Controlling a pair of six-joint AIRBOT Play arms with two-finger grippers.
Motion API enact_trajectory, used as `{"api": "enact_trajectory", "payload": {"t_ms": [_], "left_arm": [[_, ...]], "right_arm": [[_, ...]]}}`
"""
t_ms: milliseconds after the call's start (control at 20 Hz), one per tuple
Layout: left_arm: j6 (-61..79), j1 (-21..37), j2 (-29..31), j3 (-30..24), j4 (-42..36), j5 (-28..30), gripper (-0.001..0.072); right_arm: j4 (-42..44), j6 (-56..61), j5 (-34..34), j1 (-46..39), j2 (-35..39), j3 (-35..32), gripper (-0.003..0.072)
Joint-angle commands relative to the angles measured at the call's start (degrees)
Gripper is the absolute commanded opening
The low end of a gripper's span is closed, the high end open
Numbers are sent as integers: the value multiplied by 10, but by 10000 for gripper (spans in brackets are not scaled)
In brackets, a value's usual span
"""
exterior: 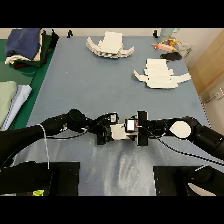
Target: Fold the box.
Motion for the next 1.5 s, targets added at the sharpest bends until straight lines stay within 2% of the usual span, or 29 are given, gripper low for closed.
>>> {"api": "enact_trajectory", "payload": {"t_ms": [0, 650, 700, 750, 900, 950, 1450], "left_arm": [[1, 0, 0, 0, 0, 0, 607], [1, 0, 0, 0, 0, -1, 606], [1, 0, 0, 0, 0, 0, 607], [1, 0, 0, 0, 0, 0, 607], [1, 0, 0, 0, 0, 0, 607], [1, 0, 0, 0, 0, 0, 607], [1, 0, 0, 0, 0, 0, 607]], "right_arm": [[-15, 0, -17, 0, -3, 4, 512], [-14, 0, -33, 0, -15, 16, 499], [-11, 0, -31, 0, -21, 16, 493], [-5, 0, -25, 0, -27, 16, 416], [6, 0, -2, 0, -34, 16, 399], [7, 0, 8, 0, -34, 16, 336], [51, 1, 32, 0, -34, 16, 328]]}}
